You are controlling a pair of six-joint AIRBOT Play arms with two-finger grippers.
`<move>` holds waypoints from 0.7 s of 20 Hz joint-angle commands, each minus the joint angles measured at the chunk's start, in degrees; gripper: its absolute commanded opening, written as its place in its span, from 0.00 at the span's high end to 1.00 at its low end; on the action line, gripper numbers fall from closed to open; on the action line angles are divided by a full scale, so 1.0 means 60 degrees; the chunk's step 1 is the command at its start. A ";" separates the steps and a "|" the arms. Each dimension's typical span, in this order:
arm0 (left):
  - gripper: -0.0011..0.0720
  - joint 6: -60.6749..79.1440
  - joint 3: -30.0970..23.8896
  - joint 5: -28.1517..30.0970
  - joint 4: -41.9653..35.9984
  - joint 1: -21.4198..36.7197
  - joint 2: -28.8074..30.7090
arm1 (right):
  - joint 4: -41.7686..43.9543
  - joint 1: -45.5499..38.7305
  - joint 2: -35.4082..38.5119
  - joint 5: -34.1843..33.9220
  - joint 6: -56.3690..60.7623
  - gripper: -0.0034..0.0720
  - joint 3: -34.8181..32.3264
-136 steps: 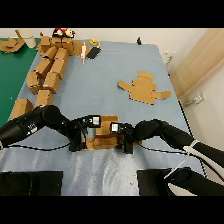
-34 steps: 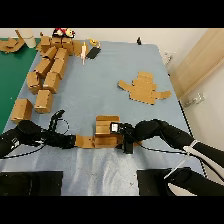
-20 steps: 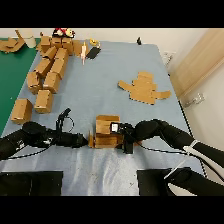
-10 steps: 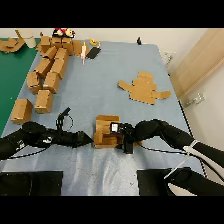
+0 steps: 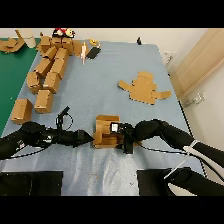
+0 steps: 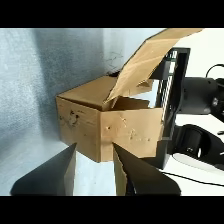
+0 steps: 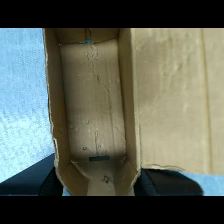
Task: Fold the box.
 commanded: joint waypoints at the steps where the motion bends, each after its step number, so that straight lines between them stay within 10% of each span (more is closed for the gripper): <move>1: 0.48 0.0321 0.0004 -0.0138 -0.0109 -0.0040 -0.0007 | 0.0004 -0.0004 -0.0007 0.0004 0.0000 0.23 -0.0007; 10: 0.48 0.0076 0.0004 0.0900 -0.0466 -0.0164 0.0000 | 0.0004 -0.0004 -0.0007 0.0004 0.0000 0.23 -0.0007; 14: 0.48 -0.0645 0.0219 0.2517 -0.0226 -0.1741 0.0000 | 0.0004 -0.0004 -0.0007 0.0004 0.0000 0.23 -0.0007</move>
